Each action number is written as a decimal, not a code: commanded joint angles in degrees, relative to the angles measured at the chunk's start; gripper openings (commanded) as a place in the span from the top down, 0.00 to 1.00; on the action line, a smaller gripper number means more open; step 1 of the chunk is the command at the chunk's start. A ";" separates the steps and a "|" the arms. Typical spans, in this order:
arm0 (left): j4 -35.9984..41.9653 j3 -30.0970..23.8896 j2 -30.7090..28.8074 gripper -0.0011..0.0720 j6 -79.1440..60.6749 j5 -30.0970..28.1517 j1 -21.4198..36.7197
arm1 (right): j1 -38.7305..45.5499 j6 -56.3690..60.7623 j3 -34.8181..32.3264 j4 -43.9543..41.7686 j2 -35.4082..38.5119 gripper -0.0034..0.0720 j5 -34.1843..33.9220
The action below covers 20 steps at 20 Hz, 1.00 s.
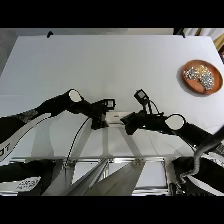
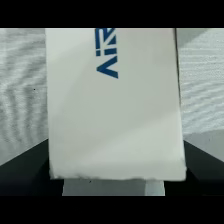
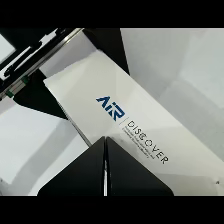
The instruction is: Fold the box and place the chain.
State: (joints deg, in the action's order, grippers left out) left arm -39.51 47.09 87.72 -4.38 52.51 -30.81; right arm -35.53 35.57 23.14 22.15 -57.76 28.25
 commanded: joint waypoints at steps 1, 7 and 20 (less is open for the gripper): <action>0.07 0.00 -0.02 0.56 0.13 0.02 0.00 | -1.77 -0.13 -1.99 0.07 -0.04 0.94 0.61; 0.07 0.00 -0.02 0.56 0.13 0.00 0.00 | -1.86 0.20 -2.93 0.07 -0.96 0.93 -1.25; 0.07 0.00 -0.02 0.56 0.13 0.00 0.00 | -1.84 -1.57 2.45 -0.92 5.44 0.93 -3.82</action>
